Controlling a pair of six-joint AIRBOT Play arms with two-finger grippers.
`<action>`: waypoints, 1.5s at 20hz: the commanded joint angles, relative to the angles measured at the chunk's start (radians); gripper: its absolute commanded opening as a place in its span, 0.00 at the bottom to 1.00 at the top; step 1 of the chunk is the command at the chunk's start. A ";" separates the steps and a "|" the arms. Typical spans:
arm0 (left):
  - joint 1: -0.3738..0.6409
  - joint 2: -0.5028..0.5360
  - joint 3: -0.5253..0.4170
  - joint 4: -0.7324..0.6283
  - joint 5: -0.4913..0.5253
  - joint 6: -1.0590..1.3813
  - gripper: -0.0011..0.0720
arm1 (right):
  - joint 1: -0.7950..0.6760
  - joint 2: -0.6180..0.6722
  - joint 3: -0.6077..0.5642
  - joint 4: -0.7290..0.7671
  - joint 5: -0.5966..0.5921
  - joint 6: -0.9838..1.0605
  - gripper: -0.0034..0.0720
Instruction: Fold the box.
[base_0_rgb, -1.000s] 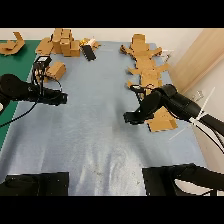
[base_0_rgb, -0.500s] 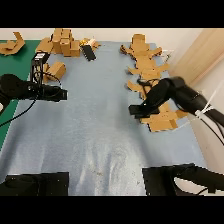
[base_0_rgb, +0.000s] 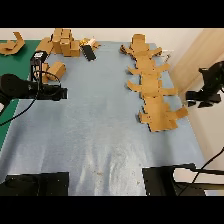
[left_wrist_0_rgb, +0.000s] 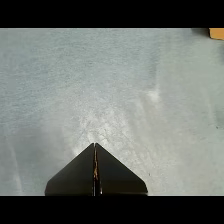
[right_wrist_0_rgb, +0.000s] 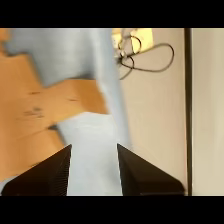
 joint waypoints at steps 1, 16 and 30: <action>0.001 -0.001 0.000 0.000 -0.002 -0.017 0.03 | -0.175 -0.097 0.015 0.089 0.001 -0.181 0.65; 0.001 0.000 0.000 -0.007 0.015 -0.015 0.69 | -0.191 -0.275 0.014 0.555 -0.086 -0.455 0.27; 0.002 0.000 0.001 -0.018 -0.185 -0.013 0.61 | 0.101 0.042 -0.262 0.740 -0.192 -0.253 0.05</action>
